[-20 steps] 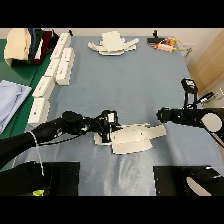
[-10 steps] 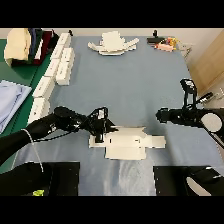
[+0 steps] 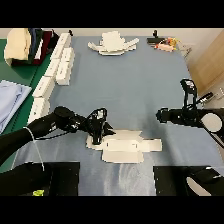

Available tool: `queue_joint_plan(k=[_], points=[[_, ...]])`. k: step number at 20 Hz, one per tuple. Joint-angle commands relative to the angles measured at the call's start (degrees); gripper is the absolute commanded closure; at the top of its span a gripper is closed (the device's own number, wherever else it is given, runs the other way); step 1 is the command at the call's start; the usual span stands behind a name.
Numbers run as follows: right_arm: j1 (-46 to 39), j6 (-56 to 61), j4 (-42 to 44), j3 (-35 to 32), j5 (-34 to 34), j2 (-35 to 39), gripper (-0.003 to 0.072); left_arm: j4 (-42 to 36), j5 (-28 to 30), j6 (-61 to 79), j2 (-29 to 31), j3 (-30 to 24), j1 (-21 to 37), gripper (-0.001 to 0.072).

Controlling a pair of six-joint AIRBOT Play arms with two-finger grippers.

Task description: Fold the box.

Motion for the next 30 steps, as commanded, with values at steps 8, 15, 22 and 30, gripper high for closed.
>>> queue_joint_plan(k=[8,15,22,30], points=[[0.0,0.0,0.0,0.0,0.0,0.0,0.0314,-7.2,5.0,4.2,1.0,0.2,0.1,0.0695],[0.0,0.0,0.0,0.0,0.0,0.0,0.0314,-7.5,5.6,6.1,0.8,-0.2,0.1,0.0695],[0.0,0.0,0.0,0.0,0.0,0.0,0.0314,-7.5,5.9,6.8,-0.4,-0.9,0.1,0.0695],[0.0,0.0,0.0,0.0,0.0,0.0,0.0314,-7.3,5.7,5.0,-0.6,-3.7,0.1,0.0695]])
